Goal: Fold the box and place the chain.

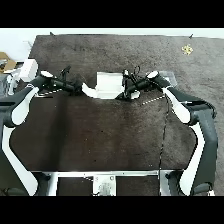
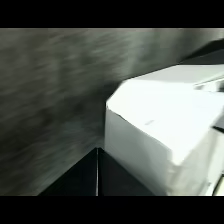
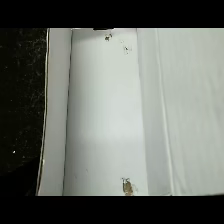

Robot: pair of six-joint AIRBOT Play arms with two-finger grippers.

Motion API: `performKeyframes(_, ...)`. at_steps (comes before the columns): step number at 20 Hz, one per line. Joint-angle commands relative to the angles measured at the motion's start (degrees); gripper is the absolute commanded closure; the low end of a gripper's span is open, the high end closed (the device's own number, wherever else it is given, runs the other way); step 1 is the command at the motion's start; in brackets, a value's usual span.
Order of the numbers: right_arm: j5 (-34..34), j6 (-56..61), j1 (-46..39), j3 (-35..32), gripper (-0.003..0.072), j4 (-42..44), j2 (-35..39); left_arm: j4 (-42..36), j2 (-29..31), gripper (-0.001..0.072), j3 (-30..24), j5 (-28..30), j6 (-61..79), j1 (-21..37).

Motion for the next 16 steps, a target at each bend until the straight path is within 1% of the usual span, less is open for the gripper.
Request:
performKeyframes(1,0.02,0.02,0.04,0.00,0.0241,0.02,0.00,-3.48,-0.22,0.0371,2.62,-1.60,1.09,-1.11)
performKeyframes(2,0.02,0.02,0.04,0.00,0.0241,0.02,0.00,-3.37,-0.20,0.0347,3.65,-1.99,0.98,-1.60)
performKeyframes(5,0.02,0.02,0.04,0.00,0.0241,0.02,0.00,-3.13,-0.20,0.0347,5.92,-2.19,0.72,-3.21)
performKeyframes(8,0.02,0.02,0.04,0.00,0.0241,0.02,0.00,-1.03,-0.20,0.0347,7.87,-2.05,-0.61,-4.68)
performKeyframes(12,0.02,0.02,0.04,0.00,0.0241,0.02,0.00,4.35,0.15,0.0347,8.72,-2.40,-4.70,-6.78)
performKeyframes(16,0.02,0.02,0.04,0.00,0.0241,0.02,0.00,10.10,0.15,0.0347,12.48,-2.58,-9.88,-8.83)
